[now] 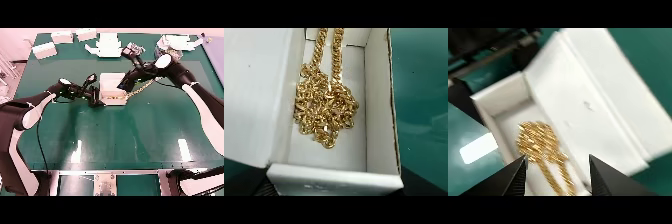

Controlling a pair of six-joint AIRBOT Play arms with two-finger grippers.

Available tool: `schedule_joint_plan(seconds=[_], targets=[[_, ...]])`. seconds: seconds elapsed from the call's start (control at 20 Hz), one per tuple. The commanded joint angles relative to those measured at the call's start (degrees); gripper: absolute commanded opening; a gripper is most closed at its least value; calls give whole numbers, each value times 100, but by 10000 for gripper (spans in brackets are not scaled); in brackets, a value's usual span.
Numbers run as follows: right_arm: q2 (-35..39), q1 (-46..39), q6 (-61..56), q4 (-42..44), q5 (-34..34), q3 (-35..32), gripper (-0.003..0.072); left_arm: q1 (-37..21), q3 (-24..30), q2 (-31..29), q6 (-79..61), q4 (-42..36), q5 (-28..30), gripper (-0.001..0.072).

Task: Fold the box and place the chain.

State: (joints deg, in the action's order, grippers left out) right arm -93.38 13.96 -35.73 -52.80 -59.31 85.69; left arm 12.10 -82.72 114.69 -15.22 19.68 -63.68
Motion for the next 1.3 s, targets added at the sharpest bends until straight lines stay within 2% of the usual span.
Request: schedule_joint_plan(seconds=[0.0, 0.2, 0.3, 0.35, 0.45, 0.75, 1.25], targets=[[22, -667, 702, -107, -328, -7, 450, 0, 0, -4, -2, 0, 2, 488], [-122, -1246, 2448, -61, -688, -291, 452, 0, 0, -4, -2, 0, 4, 488], [-350, -1250, 3418, 24, -730, -424, 460, 0, 0, -4, -2, 0, 4, 488], [-514, -1198, 3751, 81, -719, -426, 517, 0, 0, -4, -2, 0, 2, 488], [-796, -1075, 4218, 160, -664, -420, 516, 0, 0, -4, -2, 2, 4, 488], [-1294, -951, 5038, 935, -455, -402, 546, 0, 0, -4, -2, 0, 2, 488], [-1574, -752, 5250, 1069, -131, -374, 545, 0, 0, -4, -2, 0, 0, 488]])
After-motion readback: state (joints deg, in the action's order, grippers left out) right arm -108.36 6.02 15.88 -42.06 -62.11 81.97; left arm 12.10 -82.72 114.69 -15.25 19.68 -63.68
